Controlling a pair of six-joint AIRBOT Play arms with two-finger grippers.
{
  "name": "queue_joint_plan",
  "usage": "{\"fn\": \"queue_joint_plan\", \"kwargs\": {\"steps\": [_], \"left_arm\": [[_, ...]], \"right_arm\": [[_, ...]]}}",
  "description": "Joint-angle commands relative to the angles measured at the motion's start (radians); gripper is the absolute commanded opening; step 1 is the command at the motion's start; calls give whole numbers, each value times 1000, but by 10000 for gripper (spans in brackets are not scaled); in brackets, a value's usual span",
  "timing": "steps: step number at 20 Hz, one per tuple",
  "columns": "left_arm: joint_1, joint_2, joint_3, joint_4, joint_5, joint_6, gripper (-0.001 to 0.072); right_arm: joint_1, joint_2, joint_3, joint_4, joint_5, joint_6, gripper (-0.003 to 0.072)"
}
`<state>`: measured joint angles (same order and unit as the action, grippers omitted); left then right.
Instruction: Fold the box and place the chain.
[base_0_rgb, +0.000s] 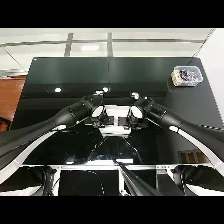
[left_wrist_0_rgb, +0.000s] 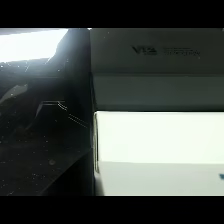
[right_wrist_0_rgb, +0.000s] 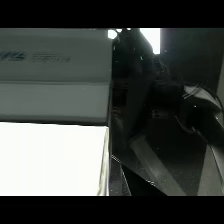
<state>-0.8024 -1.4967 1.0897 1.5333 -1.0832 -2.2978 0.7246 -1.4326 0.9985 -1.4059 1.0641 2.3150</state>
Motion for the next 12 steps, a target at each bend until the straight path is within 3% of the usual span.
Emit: {"fn": "queue_joint_plan", "kwargs": {"steps": [1, 2, 5, 9, 10, 11, 12], "left_arm": [[0, 0, 0, -1, 1, 1, 28], [0, 0, 0, -1, 1, 1, 28], [0, 0, 0, -1, 2, 1, 28], [0, 0, 0, -1, 1, 1, 28], [0, 0, 0, -1, 1, 1, 28], [0, 0, 0, -1, 1, 1, 28], [0, 0, 0, -1, 1, 1, 28]], "right_arm": [[0, -2, 1, -13, 11, 0, 259], [0, -3, 1, -17, 18, 0, 257], [0, -3, 1, -17, 17, 0, 15], [-2, -3, 1, -17, 12, 0, 17], [-4, -2, 1, -16, 12, 0, 70], [-8, 0, 5, -17, 18, 0, 306], [-8, 3, 13, -31, 30, -5, 351]]}}
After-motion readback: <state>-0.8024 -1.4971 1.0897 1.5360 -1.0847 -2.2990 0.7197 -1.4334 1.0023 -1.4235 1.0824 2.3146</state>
